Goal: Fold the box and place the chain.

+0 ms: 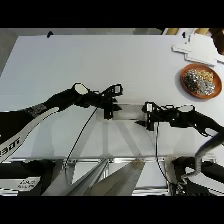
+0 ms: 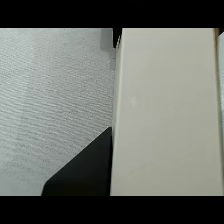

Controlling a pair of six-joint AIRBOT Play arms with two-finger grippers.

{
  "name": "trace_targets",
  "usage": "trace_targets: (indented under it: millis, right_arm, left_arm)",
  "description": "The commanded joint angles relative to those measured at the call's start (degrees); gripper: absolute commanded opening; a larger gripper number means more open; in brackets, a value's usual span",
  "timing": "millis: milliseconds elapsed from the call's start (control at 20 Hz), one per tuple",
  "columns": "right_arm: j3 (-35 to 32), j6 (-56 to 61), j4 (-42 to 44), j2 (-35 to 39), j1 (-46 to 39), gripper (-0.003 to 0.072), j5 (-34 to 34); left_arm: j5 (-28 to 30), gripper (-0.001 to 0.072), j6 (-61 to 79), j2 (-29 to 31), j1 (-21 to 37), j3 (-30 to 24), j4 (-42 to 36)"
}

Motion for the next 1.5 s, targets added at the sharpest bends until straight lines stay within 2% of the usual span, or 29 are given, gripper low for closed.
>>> trace_targets:
  millis: [0,600,650,750,800,900,1050,1250,1300,1400,1450]
  right_arm:
    - [0.04,0.02,-0.02,-0.02,-0.04,0.0339,0.02]
    - [0.04,0.02,-0.02,-0.02,-0.04,0.0339,0.02]
    - [0.04,0.02,-0.02,-0.02,-0.04,0.0339,0.00]
    - [0.04,0.02,-0.02,-0.02,-0.04,0.0339,0.02]
    - [0.04,0.00,-0.02,-0.02,-0.04,0.0339,0.02]
    - [0.04,0.02,-0.02,-0.02,-0.04,0.0339,0.02]
    - [0.04,0.02,-0.02,-0.02,-0.04,0.0339,0.00]
    - [0.04,0.02,-0.02,-0.02,-0.04,0.0339,0.02]
    - [0.04,0.02,-0.02,-0.02,-0.02,0.0339,0.00]
    - [0.04,0.02,-0.02,-0.02,-0.04,0.0339,0.02]
    - [0.04,0.00,-0.02,-0.02,-0.04,0.0339,0.00]
  left_arm:
    - [0.00,0.0008,0.00,0.02,-0.04,-0.02,0.00]
    - [-1.97,0.0012,-1.46,0.04,-0.04,-0.02,-0.85]
    - [-1.97,0.0083,-1.44,0.11,0.04,0.00,-0.85]
    - [-1.09,0.0597,-1.44,0.57,0.15,0.00,-0.83]
    - [-0.26,0.0703,-1.42,1.11,0.20,0.00,-0.72]
    - [0.76,0.0705,-1.31,2.78,0.52,0.00,0.92]
    - [0.33,0.0705,-4.17,5.99,2.21,0.00,7.58]
    - [-4.26,0.0687,-16.02,12.26,5.14,0.00,21.16]
    - [-5.33,0.0551,-19.74,14.27,5.14,0.00,23.69]
    - [-8.85,0.0041,-25.05,18.49,4.13,0.00,27.93]
    - [-11.63,0.0002,-25.92,20.26,3.04,0.00,28.96]
